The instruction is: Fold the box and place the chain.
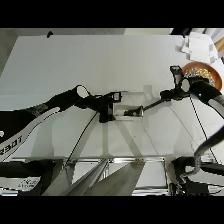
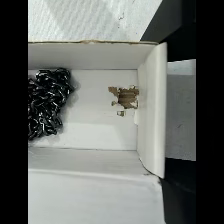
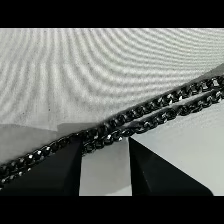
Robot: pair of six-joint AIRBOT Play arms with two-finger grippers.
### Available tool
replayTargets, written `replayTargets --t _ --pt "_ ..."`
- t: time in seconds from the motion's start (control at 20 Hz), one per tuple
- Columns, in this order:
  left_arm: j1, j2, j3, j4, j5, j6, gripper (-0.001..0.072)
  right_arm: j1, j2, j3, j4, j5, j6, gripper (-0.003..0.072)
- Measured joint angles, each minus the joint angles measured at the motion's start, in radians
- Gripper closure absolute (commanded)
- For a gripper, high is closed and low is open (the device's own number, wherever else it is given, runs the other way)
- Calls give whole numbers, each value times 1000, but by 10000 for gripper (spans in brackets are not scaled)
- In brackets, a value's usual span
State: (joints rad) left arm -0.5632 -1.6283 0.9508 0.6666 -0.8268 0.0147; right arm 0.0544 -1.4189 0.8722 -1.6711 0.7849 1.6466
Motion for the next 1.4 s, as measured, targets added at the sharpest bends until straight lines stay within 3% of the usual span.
replayTargets --t 0.15,0.5,1.15,1.25,1.4 --pt "0 0 0 0 0 0 693 0 -16 0 0 16 12 667" --pt "0 0 0 0 0 0 693 4 -16 0 2 40 19 679" --pt "0 0 0 0 0 0 693 31 208 -1 35 116 -47 676" --pt "0 0 0 0 0 0 693 37 225 -1 45 122 -57 468" --pt "0 0 0 0 0 0 693 40 189 -1 47 131 -65 466"
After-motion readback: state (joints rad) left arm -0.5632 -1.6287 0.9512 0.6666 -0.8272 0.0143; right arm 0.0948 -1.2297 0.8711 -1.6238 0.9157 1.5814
